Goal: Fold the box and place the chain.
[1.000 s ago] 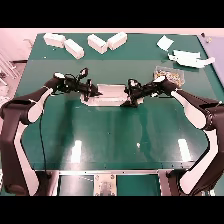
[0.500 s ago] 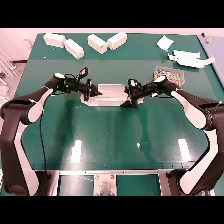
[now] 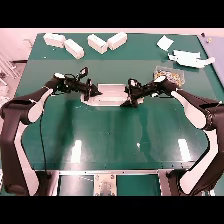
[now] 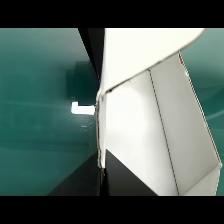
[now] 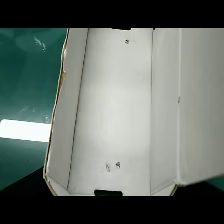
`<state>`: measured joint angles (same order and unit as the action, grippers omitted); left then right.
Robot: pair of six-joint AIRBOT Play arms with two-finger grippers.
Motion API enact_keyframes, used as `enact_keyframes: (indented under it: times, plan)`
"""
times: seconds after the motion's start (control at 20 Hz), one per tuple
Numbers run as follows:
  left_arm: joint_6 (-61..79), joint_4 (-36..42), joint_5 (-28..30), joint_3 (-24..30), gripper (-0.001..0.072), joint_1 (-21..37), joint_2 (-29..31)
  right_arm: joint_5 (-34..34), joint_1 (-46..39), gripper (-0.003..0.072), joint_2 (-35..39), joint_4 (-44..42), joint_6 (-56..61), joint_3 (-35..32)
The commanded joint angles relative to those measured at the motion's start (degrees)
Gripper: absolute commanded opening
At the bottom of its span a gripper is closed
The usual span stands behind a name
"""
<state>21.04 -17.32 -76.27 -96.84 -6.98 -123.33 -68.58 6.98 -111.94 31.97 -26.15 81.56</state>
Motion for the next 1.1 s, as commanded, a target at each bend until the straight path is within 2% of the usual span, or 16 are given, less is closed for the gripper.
enact_keyframes:
  times: [0.0,1.0,1.05]
  plan:
    - [0.02,0.22,-0.07,-0.07,0.002,0.07,0.04,-0.07,0.07,0.0593,-0.04,0.02,0.0,-0.02]
    - [0.02,2.21,-0.33,-0.07,0.002,0.07,0.07,-0.07,0.07,0.0593,-0.04,0.02,0.0,-0.02]
    - [0.02,2.78,-0.33,-0.13,0.0077,0.07,0.13,-0.07,0.07,0.0593,-0.04,0.02,0.0,-0.02]
